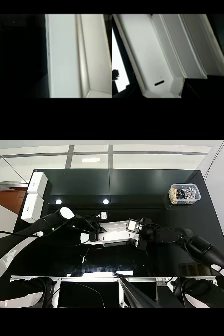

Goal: Fold the box and place the chain.

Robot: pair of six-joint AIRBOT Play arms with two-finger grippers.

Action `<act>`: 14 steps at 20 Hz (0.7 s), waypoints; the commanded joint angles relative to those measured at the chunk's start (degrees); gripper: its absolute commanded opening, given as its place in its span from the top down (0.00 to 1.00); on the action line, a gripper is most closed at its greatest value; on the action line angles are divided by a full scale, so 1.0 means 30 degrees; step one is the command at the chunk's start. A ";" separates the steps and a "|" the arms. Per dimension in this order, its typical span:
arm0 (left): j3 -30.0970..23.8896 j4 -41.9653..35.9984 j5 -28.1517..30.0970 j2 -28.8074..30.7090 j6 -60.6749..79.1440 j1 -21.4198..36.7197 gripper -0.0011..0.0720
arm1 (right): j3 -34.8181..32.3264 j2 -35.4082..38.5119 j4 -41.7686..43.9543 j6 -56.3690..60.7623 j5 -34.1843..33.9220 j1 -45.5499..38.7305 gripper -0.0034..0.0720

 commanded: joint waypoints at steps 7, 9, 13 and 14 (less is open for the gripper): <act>-0.0007 0.0029 0.0029 0.0568 -0.0102 -0.0423 0.95 | 0.0787 -0.0692 0.2754 -0.0969 -0.1545 -0.0947 0.03; -0.0007 0.0211 0.0051 0.0568 -0.0102 -0.0408 0.95 | 0.0787 -0.1064 0.3402 -0.2652 -0.1676 -0.0947 0.03; -0.0007 0.0510 0.0080 0.0568 -0.0153 -0.0408 0.95 | 0.0787 -0.1333 0.3716 -0.2732 -0.1406 -0.0947 0.03; -0.0007 0.0517 0.0095 0.0568 -0.0153 -0.0401 0.95 | 0.0787 -0.1341 0.3745 -0.2732 -0.1902 -0.0882 0.03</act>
